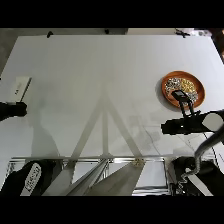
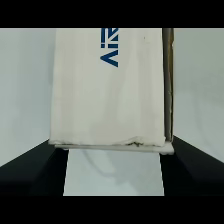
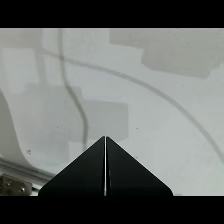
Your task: Fold the box and place the chain.
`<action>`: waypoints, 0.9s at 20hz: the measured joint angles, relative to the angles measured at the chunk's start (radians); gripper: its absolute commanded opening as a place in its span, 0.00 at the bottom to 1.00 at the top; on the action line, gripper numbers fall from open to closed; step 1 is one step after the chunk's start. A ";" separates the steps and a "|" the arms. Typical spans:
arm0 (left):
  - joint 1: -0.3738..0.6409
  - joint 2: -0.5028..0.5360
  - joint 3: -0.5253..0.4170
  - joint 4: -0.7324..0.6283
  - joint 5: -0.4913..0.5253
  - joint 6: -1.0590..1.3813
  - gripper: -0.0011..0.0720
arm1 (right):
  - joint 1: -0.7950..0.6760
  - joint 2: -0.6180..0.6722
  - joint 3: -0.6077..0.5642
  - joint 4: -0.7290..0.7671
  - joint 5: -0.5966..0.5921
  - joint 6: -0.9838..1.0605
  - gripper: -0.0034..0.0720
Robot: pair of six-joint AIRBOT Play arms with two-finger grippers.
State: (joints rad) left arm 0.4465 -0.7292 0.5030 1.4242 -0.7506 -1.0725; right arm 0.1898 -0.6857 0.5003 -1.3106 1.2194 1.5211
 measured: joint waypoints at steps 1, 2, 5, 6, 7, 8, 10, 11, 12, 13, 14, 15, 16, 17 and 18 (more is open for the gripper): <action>0.008 -0.016 -0.001 0.008 -0.010 -0.006 0.02 | 0.000 0.000 0.000 0.001 -0.002 0.000 0.06; 0.014 -0.037 -0.002 0.013 -0.024 -0.013 0.02 | 0.000 0.000 0.000 0.002 -0.003 0.000 0.06; 0.024 -0.113 -0.003 0.023 -0.071 -0.024 0.02 | 0.000 0.000 0.000 0.005 -0.005 0.000 0.06; 0.026 -0.139 -0.003 0.024 -0.082 -0.028 0.03 | 0.000 0.000 0.000 0.005 -0.006 0.000 0.06; 0.026 -0.163 -0.003 0.025 -0.094 -0.032 0.07 | 0.000 0.000 0.000 0.005 -0.006 0.000 0.06; 0.027 -0.184 -0.003 0.025 -0.101 -0.032 0.22 | 0.000 0.000 0.000 0.005 -0.006 0.000 0.06; 0.027 -0.214 -0.004 0.020 -0.117 -0.032 0.64 | 0.000 0.000 0.000 0.005 -0.006 0.000 0.06; 0.028 -0.222 -0.003 0.021 -0.122 -0.032 0.75 | 0.000 0.000 0.000 0.006 -0.006 0.000 0.06; 0.028 -0.227 -0.003 0.022 -0.129 -0.031 0.81 | 0.000 0.000 0.000 0.006 -0.006 0.000 0.06; 0.027 -0.229 -0.005 0.027 -0.145 -0.030 0.87 | 0.000 0.000 0.000 0.006 -0.006 0.000 0.06; 0.027 -0.225 -0.005 0.029 -0.142 -0.031 0.98 | 0.000 0.000 0.000 0.006 -0.006 0.000 0.06; 0.027 -0.214 -0.004 0.027 -0.137 -0.031 0.97 | 0.000 0.000 0.000 0.006 -0.007 0.000 0.06; 0.026 -0.200 -0.004 0.026 -0.138 -0.031 0.97 | 0.000 0.000 0.000 0.006 -0.007 0.000 0.06; 0.026 -0.179 -0.004 0.026 -0.133 -0.031 0.97 | 0.000 0.000 0.000 0.006 -0.007 0.000 0.06; 0.026 -0.155 -0.004 0.026 -0.133 -0.030 0.97 | 0.000 0.000 0.000 0.006 -0.008 0.000 0.06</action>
State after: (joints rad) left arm 0.4728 -0.8841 0.4988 1.4502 -0.8833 -1.1027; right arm 0.1898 -0.6857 0.5003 -1.3048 1.2118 1.5211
